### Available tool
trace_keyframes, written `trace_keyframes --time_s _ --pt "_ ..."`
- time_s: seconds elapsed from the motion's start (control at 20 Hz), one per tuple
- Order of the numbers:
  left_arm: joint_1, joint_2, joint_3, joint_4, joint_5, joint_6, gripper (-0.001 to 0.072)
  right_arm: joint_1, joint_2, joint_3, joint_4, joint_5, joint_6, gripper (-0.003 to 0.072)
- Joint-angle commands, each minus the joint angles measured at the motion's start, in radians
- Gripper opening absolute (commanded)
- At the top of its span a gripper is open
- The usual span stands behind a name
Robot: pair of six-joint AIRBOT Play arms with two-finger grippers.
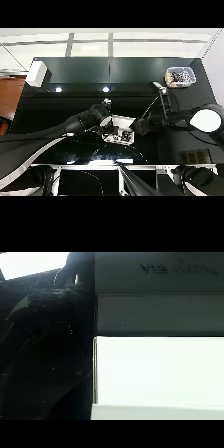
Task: Fold the box and place the chain.
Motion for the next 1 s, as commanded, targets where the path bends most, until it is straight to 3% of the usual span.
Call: trace_keyframes --time_s 0.0,0.15,0.2,0.25,0.4,0.5,0.75,0.95 --pt "0.001 0.0 0.0 0.0 0.0 0.0 0.0033 -0.128 0.005 -0.007 -0.158 0.033 0.018 0.0369" --pt "0.001 0.0 0.0 0.0 0.0 0.0 0.0033 -0.266 -0.008 -0.011 -0.499 -0.113 0.181 0.0385" --pt "0.001 0.0 0.0 0.0 0.0 0.0 0.0033 -0.307 -0.031 -0.011 -0.589 -0.177 0.227 0.0617" --pt "0.001 0.0 0.0 0.0 0.0 0.0 0.0033 -0.349 -0.064 -0.011 -0.621 -0.245 0.233 0.0707" --pt "0.001 0.0 0.0 0.0 -0.001 0.0 0.0033 -0.469 -0.219 0.012 -0.575 -0.417 0.277 0.071" --pt "0.001 0.0 0.0 0.0 0.0 0.0 0.0033 -0.527 -0.35 0.077 -0.513 -0.456 0.309 0.071" --pt "0.001 0.0 0.0 0.0 0.0 0.0 0.0033 -0.542 -0.675 0.312 -0.388 -0.41 0.292 0.0709" --pt "0.001 0.0 0.0 0.0 0.0 0.0 0.0033 -0.539 -0.824 0.456 -0.354 -0.356 0.286 0.07"
